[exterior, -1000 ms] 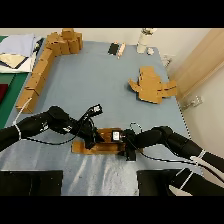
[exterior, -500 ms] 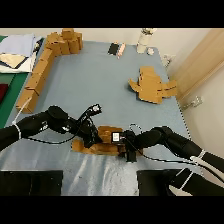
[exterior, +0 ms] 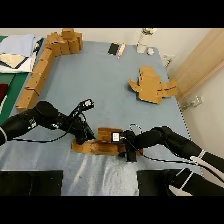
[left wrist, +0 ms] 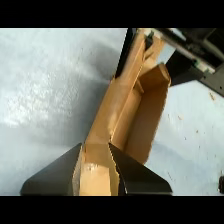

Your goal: Fold the box.

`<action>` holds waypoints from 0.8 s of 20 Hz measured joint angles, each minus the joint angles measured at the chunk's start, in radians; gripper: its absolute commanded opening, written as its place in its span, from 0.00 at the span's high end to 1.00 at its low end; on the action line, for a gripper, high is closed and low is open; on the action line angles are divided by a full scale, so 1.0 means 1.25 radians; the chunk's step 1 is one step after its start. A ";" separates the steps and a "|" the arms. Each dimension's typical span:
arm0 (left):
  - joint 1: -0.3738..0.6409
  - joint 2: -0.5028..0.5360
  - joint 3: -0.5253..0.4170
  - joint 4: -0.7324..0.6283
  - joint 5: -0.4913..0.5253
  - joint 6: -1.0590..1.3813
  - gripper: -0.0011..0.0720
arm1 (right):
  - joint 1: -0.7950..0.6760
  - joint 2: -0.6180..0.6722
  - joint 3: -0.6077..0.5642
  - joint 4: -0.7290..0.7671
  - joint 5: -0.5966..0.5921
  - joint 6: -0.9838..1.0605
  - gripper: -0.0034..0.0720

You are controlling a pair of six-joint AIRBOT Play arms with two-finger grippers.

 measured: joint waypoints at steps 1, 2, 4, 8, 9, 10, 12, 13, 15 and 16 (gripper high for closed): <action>0.003 0.008 0.000 0.019 -0.008 -0.020 0.63 | 0.000 0.000 0.000 0.000 0.001 0.000 0.26; 0.005 0.014 0.000 0.037 -0.013 -0.037 0.63 | 0.000 0.000 0.000 0.000 0.002 0.000 0.26; 0.007 0.022 0.000 0.057 -0.020 -0.060 0.63 | 0.000 -0.001 0.000 0.000 0.003 0.000 0.26; 0.009 0.027 0.000 0.076 -0.028 -0.079 0.63 | 0.000 -0.009 0.000 0.001 0.006 -0.003 0.26; 0.009 0.028 0.000 0.078 -0.028 -0.081 0.64 | 0.000 -0.010 0.000 0.001 0.006 -0.004 0.26; 0.009 0.029 0.000 0.080 -0.029 -0.082 0.63 | 0.000 -0.011 0.000 0.001 0.006 -0.004 0.26; 0.009 0.030 0.000 0.082 -0.030 -0.084 0.64 | 0.000 -0.012 0.000 0.001 0.006 -0.006 0.26; 0.009 0.030 0.000 0.083 -0.030 -0.085 0.63 | 0.000 -0.013 0.000 0.001 0.006 -0.007 0.26; 0.009 0.030 0.000 0.086 -0.030 -0.087 0.64 | 0.000 -0.013 0.000 0.002 0.005 -0.015 0.26; 0.009 0.030 0.000 0.087 -0.030 -0.087 0.64 | 0.000 -0.013 0.001 0.002 0.003 -0.019 0.26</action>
